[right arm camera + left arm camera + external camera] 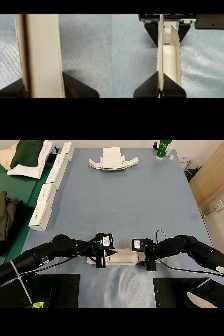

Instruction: Fold the box.

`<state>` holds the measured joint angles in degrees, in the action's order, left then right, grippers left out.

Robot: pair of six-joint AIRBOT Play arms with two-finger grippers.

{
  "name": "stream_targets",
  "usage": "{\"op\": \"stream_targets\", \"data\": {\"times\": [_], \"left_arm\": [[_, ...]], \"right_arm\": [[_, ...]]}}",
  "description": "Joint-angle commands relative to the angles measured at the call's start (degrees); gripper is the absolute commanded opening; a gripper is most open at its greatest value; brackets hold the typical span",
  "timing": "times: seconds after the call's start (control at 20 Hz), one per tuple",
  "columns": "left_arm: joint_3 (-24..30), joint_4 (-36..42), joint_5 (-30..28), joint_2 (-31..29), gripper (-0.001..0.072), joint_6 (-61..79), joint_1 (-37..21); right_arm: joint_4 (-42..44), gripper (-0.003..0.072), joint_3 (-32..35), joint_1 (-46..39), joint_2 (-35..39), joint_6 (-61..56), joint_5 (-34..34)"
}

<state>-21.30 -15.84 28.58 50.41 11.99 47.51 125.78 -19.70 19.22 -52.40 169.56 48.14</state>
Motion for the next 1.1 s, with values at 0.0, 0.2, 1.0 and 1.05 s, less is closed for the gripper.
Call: {"op": "stream_targets", "data": {"times": [0.0,0.2,1.0,1.05], "left_arm": [[-0.07,-0.02,-0.09,-0.04,0.0016,0.11,0.02],[-0.07,0.00,-0.11,-0.04,0.0015,0.00,0.02],[0.00,-0.87,-1.99,-3.50,0.0017,-5.25,-0.07],[0.00,-0.85,-1.99,-2.67,0.0017,-5.38,-0.07]], "right_arm": [[0.02,0.0515,0.02,0.04,-0.02,-0.02,-0.02],[0.02,0.0515,0.02,0.04,-0.02,-0.02,-0.02],[0.00,0.0514,0.02,0.04,-0.02,-0.02,0.00],[0.02,0.0514,0.02,0.04,-0.02,-0.02,0.00]]}}
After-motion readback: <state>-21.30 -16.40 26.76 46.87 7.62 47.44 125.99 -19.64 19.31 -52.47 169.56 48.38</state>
